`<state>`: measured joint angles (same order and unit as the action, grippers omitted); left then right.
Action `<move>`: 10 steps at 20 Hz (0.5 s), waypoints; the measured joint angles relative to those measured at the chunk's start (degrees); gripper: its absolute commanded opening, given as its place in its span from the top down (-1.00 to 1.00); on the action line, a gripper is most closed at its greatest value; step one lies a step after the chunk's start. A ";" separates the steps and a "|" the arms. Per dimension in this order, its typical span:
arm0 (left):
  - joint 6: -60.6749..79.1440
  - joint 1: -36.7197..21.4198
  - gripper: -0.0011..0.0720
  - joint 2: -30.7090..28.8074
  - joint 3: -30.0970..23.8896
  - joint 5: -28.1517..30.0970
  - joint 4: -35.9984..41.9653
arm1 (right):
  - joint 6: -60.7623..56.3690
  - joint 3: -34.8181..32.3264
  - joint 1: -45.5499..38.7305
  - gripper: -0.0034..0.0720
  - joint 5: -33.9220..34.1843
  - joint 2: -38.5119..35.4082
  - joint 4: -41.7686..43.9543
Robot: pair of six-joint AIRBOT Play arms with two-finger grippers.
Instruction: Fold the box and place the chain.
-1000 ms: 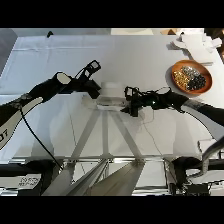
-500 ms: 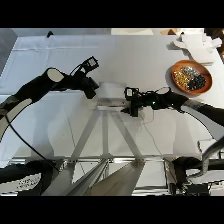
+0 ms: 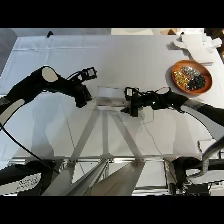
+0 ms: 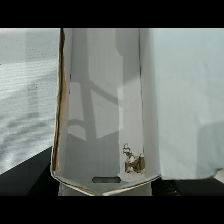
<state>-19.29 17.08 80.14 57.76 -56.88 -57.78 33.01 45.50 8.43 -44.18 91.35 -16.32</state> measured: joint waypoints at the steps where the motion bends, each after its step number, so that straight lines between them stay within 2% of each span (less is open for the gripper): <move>1: 1.33 -0.46 -0.28 0.28 0.00 -0.02 0.22 | -0.02 0.00 0.00 -0.16 0.00 0.00 0.00; 8: 16.37 -4.35 -0.30 3.06 0.00 -0.61 7.54 | -0.02 0.00 0.00 -0.16 0.00 0.00 0.02; 10: 22.03 -4.68 -0.48 4.44 0.00 -1.84 9.33 | -0.02 0.00 0.00 -0.16 0.00 0.00 0.02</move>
